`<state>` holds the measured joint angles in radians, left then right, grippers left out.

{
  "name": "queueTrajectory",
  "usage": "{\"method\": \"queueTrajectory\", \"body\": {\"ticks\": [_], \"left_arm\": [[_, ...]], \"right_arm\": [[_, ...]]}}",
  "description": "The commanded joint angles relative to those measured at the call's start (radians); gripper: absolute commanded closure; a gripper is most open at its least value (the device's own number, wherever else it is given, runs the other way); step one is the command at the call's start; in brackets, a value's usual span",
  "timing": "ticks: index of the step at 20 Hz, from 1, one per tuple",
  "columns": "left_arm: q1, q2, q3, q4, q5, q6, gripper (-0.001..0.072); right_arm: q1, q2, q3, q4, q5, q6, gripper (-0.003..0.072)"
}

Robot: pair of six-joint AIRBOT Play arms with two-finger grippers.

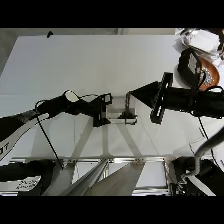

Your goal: Fold the box and place the chain.

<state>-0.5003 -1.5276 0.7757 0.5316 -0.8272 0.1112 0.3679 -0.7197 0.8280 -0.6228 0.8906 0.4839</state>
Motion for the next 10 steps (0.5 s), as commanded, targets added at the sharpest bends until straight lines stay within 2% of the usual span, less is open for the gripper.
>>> {"method": "queueTrajectory", "body": {"ticks": [1,6,10], "left_arm": [[0.0,0.0,0.0,0.0,0.0,0.0,0.0277],[0.0,0.0,0.0,0.0,0.0,0.0,0.0277],[0.0,0.0,0.0,0.0,0.0,0.0,0.0277]], "right_arm": [[0.001,-0.05,-0.002,0.025,0.027,-0.021,0.0673],[0.001,-0.26,-0.003,-0.039,0.09,-0.009,0.0672],[0.001,-0.433,-0.003,-0.12,0.145,0.092,0.0672]]}}
